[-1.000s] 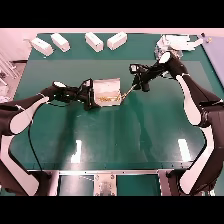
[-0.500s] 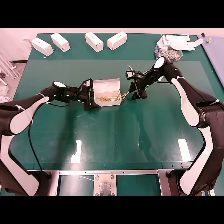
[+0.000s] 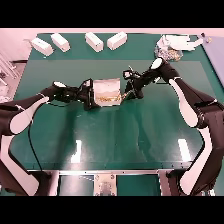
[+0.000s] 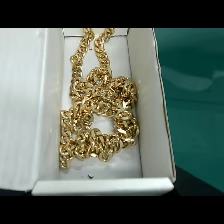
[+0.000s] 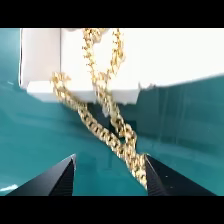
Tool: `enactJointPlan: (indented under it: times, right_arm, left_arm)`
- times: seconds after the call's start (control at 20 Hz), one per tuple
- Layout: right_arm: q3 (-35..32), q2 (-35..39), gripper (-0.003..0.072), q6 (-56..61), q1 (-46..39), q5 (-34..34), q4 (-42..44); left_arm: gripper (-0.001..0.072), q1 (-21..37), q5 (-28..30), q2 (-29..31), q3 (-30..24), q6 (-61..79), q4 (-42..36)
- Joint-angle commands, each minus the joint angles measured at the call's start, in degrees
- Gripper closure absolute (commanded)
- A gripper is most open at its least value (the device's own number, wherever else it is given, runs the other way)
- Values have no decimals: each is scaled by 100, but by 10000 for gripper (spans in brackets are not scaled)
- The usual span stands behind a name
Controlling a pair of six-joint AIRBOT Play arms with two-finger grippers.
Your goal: Fold the box and place the chain.
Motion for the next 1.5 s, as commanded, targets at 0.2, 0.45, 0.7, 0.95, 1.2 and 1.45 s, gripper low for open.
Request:
enactJointPlan:
  times: [0.2,0.45,0.7,0.95,1.2,1.45]
  right_arm:
    - [7,-157,220,-11,24,-262,-24]
    - [4,-164,316,63,70,-398,-101]
    - [4,-227,446,258,149,-415,-378]
    - [7,-225,680,509,136,-442,-787]
    - [11,-28,682,678,136,-463,-516]
    - [11,658,682,1196,136,-459,-227]
  left_arm:
    - [81,4,-2,2,4,2,0]
    - [80,4,0,2,4,2,0]
    - [80,4,0,2,4,2,0]
    - [80,4,0,2,4,2,0]
    - [81,4,0,2,4,2,0]
    - [80,4,0,2,4,2,0]
